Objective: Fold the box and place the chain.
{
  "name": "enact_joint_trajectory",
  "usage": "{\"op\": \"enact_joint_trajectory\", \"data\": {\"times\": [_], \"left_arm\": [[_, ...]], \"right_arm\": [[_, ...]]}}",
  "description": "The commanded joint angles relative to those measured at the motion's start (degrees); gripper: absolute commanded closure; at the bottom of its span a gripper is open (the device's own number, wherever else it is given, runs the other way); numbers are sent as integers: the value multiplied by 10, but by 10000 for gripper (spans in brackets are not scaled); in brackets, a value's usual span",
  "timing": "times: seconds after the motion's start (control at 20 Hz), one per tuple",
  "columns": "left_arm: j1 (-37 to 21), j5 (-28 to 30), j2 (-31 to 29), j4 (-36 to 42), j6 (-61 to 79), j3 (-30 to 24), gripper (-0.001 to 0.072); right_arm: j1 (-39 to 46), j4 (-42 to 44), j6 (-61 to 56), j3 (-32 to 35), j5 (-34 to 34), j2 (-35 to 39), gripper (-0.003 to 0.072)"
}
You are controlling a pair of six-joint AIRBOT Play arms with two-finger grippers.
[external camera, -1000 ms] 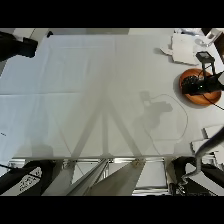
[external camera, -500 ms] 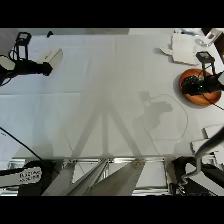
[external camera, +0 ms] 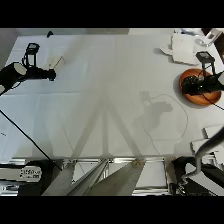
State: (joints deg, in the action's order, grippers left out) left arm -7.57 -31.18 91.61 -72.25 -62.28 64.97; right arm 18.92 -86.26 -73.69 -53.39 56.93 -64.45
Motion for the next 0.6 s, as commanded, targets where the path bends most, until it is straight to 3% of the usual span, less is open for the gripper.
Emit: {"op": "enact_joint_trajectory", "data": {"times": [0.0, 0.1, 0.25, 0.55], "left_arm": [[0, -33, 2, -7, -1, 0, 55], [0, -49, -3, -7, -1, 0, 11], [0, -65, -30, -9, 1, 0, 12], [0, -93, -170, -50, 2, 0, 16]], "right_arm": [[0, 0, 0, -1, 0, 0, 674], [0, 0, 0, -1, 0, 0, 674], [0, 0, 0, -1, 0, 0, 674], [0, 0, 0, -1, 0, 0, 674]]}}
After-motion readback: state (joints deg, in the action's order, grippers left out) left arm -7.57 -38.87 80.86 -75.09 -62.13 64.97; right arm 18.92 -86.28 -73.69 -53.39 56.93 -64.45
